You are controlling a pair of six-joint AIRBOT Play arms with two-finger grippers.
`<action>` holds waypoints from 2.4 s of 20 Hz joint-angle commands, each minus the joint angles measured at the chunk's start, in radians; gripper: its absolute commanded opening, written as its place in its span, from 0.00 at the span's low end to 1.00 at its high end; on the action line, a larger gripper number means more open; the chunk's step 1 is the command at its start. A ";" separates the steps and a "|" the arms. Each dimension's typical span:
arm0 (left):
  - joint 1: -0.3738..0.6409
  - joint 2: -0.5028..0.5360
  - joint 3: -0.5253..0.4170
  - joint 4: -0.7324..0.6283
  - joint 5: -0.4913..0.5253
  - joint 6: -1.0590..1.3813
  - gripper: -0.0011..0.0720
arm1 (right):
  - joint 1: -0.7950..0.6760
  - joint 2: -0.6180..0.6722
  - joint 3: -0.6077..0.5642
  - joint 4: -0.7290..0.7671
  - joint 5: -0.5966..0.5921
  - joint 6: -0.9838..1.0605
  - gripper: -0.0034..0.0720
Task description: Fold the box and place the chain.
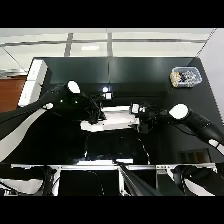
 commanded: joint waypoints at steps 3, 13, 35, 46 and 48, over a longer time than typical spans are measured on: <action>-0.001 0.001 0.001 0.001 -0.002 0.002 0.05 | -0.039 0.000 0.005 0.008 -0.002 -0.005 0.96; -0.004 0.002 0.003 0.032 0.034 0.005 0.04 | -0.038 -0.076 0.003 0.172 0.070 -0.213 0.96; -0.006 0.007 0.008 0.053 0.005 0.000 0.05 | -0.035 -0.166 -0.054 0.200 0.036 -0.364 0.96; -0.006 0.007 0.008 0.053 0.005 0.000 0.05 | 0.013 -0.195 -0.038 0.137 -0.015 -0.299 0.96; -0.006 0.007 0.008 0.053 0.005 0.000 0.05 | 0.013 -0.195 -0.037 0.137 -0.015 -0.299 0.96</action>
